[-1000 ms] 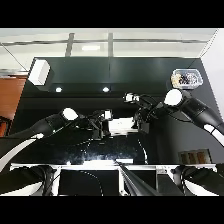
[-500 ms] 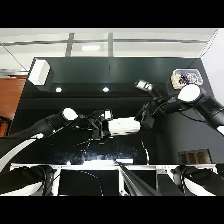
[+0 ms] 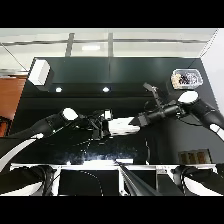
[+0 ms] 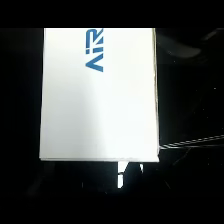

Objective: Fold the box and place the chain.

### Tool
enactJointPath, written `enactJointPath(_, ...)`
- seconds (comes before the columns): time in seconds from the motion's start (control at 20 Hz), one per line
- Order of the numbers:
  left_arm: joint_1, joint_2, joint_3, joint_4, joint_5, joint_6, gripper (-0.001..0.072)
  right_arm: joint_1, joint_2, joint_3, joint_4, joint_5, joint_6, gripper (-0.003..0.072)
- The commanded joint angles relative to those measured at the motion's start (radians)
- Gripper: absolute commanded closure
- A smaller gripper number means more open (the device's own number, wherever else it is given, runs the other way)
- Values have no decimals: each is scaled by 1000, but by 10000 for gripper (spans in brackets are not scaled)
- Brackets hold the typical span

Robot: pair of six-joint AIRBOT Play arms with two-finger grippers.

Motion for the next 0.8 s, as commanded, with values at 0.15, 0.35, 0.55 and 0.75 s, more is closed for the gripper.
enactJointPath(0.15,0,0,0,0,0,0,360,27,-91,-12,81,-95,54,675)
enactJointPath(0.35,0,0,0,0,0,0,360,49,-98,-12,11,-98,90,675)
enactJointPath(0.55,0,0,0,0,0,0,360,59,-119,-12,-15,-118,95,675)
enactJointPath(0.75,0,0,0,0,0,0,360,59,-119,-12,-14,-136,95,675)
